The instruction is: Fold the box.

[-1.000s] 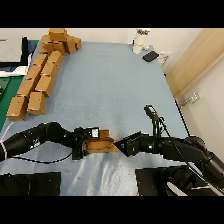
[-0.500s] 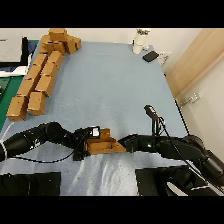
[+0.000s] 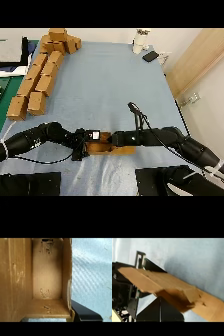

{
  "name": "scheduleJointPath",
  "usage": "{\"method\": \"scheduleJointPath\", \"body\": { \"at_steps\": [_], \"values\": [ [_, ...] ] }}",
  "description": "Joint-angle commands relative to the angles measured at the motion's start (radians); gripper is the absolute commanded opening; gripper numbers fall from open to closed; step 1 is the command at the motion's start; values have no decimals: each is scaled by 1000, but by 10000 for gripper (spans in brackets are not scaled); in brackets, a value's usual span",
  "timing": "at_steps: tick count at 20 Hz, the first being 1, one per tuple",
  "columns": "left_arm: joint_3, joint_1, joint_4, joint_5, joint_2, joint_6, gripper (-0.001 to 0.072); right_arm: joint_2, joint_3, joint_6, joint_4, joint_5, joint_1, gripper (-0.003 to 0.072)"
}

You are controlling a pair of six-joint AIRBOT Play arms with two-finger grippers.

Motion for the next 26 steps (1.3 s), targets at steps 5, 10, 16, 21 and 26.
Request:
{"method": "scheduleJointPath", "body": {
  "at_steps": [5, 10, 16, 21, 26],
  "values": [
    [0, 0, 16, -24, -6, 11, 510, -210, 86, -45, -7, 206, 31, 5],
    [0, 0, 8, -19, -6, 3, 510, -256, 86, -45, -11, 198, 31, 5],
    [0, 0, 5, -24, -6, 2, 511, -256, 85, -45, -11, 194, 31, 5],
    [-1, 0, 5, -23, -6, -3, 510, -278, 85, -45, -27, 185, 31, 5],
    [0, 0, 5, -23, -6, -31, 510, -333, 85, -47, -39, 169, 31, 5]
  ]
}}
